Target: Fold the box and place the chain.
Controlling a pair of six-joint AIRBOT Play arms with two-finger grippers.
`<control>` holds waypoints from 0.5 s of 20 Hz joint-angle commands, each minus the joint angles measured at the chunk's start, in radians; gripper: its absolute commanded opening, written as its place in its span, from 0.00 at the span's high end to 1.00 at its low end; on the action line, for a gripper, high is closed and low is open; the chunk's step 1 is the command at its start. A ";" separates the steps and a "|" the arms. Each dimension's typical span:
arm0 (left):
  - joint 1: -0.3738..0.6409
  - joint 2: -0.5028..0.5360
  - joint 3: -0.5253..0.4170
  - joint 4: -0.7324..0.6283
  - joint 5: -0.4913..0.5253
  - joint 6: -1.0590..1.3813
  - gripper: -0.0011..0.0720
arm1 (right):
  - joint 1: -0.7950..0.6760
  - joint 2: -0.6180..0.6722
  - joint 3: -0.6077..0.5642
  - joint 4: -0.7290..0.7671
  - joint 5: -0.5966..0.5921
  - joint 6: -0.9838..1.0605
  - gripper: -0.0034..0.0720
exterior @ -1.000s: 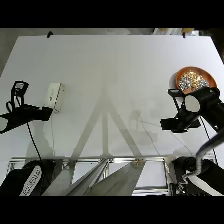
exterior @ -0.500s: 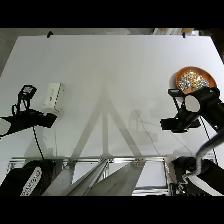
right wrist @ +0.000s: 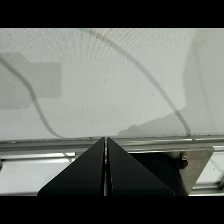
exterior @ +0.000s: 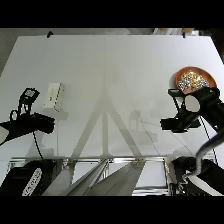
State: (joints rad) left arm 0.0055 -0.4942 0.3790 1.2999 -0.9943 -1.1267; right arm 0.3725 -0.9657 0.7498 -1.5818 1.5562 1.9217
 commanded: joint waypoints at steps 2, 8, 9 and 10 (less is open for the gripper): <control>-0.039 0.055 0.001 -0.001 0.005 0.000 0.98 | -0.001 0.001 0.000 0.000 0.000 0.000 0.93; -0.045 0.055 0.001 -0.055 0.056 0.000 0.98 | -0.001 0.001 0.000 0.000 0.000 0.000 0.93; -0.045 0.055 0.001 -0.064 0.061 0.000 0.98 | -0.001 0.001 0.000 0.000 0.000 0.000 0.93; -0.045 0.055 0.001 -0.070 0.066 0.000 0.98 | -0.001 0.001 0.000 0.000 0.000 0.000 0.93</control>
